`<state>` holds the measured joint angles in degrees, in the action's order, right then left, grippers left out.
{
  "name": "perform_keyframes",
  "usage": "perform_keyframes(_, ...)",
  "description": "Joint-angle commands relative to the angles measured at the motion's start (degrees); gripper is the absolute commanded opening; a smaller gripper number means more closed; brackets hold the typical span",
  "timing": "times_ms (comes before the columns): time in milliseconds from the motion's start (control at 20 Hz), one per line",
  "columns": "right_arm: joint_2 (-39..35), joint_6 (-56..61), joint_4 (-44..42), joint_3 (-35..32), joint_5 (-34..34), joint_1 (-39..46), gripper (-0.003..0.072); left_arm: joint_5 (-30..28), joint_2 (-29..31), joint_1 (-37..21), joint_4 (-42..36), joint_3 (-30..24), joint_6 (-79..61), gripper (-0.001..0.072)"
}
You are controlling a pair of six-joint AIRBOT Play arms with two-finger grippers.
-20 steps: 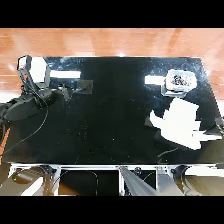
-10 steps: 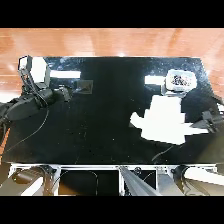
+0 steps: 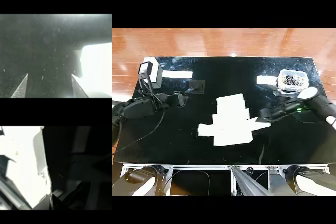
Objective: Fold the box and place the chain.
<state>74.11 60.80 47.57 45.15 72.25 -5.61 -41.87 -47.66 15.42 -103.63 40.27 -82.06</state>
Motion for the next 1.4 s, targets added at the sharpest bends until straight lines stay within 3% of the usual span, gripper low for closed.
perform_keyframes(0,-4.2,6.82,9.14,-0.96,-15.17,-16.02,0.0036,-1.57,-1.95,-0.07,2.56,0.02,-0.07,0.0632)
perform_keyframes(150,-11.15,16.41,20.15,-5.64,-21.2,-22.45,0.0036,-10.05,-4.26,0.07,-2.27,-0.07,-0.26,0.0632)
perform_keyframes(250,-16.06,19.21,21.14,-9.49,-21.51,-23.45,0.0036,-16.55,-6.4,0.04,-10.58,-1.31,-6.75,0.0632)
perform_keyframes(400,-20.61,20.09,21.11,-12.66,-21.38,-23.39,0.0036,-16.44,-11.78,-1.01,-21.64,-2.21,-19.47,0.0632)
perform_keyframes(550,-20.92,20.65,21.0,-12.68,-20.81,-23.39,0.0036,-22.14,-19.89,-3.48,-39.21,-2.19,-40.63,0.0631)
perform_keyframes(650,-20.92,20.65,20.33,-12.68,-20.76,-23.39,0.0036,-23.8,-24.72,-3.43,-45.92,-2.14,-50.16,0.0631)
perform_keyframes(850,-20.9,21.35,19.96,-12.68,-20.13,-23.39,0.0036,-27.87,-30.71,-2.8,-47.1,-0.68,-58.47,0.0631)
perform_keyframes(1100,-20.9,21.97,19.96,-12.68,-19.56,-23.39,0.0036,-30.56,-33.05,-2.14,-47.93,1.95,-65.29,0.0631)
perform_keyframes(1350,-20.9,22.43,19.76,-12.68,-19.56,-23.39,0.0036,-28.68,-35.08,2.49,-47.87,4.33,-70.88,0.0631)
